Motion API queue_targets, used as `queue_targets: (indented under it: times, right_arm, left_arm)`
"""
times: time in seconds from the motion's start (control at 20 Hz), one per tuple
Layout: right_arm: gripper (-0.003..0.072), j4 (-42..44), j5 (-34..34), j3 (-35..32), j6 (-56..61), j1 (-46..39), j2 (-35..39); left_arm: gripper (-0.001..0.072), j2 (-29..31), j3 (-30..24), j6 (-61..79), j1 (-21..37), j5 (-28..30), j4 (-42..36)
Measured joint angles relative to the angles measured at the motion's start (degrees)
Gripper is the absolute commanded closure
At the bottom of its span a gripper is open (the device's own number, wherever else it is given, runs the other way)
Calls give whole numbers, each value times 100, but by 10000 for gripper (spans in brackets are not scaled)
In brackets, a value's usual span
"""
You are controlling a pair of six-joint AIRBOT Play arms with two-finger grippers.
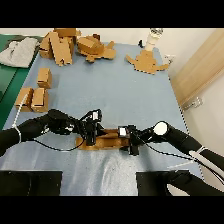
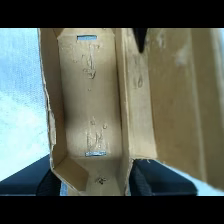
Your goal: Fold the box.
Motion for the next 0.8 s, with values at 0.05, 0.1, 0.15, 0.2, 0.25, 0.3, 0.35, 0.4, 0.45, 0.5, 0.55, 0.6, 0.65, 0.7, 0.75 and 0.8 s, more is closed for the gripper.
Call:
queue_targets:
  times: [0.05,0.1,0.15,0.2,0.25,0.3,0.35,0.4,0.45,0.5,0.55,0.6,0.65,0.7,0.75,0.8]
  right_arm:
    - [169,4,-2,0,2,-2,0]
    - [169,7,-9,0,2,-2,0]
    - [169,9,-22,0,2,-2,0]
    - [169,11,-24,0,2,-2,2]
    - [169,11,-26,0,2,-2,0]
    - [169,11,-26,0,2,-2,0]
    - [169,11,-26,0,2,-2,0]
    - [169,11,-26,0,2,-2,0]
    - [168,13,-26,0,2,-2,0]
    - [169,13,-28,0,2,-2,0]
    - [169,15,-28,0,4,-2,0]
    - [169,13,-31,0,4,-2,2]
    - [169,15,-31,0,4,-2,0]
    - [169,15,-31,0,2,-2,0]
    - [169,15,-28,0,4,-2,2]
    - [169,15,-28,0,4,-2,0]
  left_arm:
    - [695,0,0,17,0,4,-33]
    - [695,0,0,22,0,9,-57]
    - [695,0,0,33,0,9,-85]
    - [695,0,0,35,0,7,-96]
    - [695,0,0,35,0,-7,-114]
    - [695,0,0,35,0,-26,-131]
    - [695,0,0,33,0,-42,-155]
    - [695,0,0,33,0,-50,-181]
    - [695,0,0,31,0,-42,-201]
    - [695,0,0,31,0,-39,-214]
    - [695,0,0,24,0,-22,-225]
    - [694,0,0,20,0,-20,-232]
    - [694,0,0,17,0,-13,-236]
    - [694,0,0,17,0,0,-240]
    - [694,0,0,17,0,0,-243]
    - [690,0,0,15,0,2,-249]
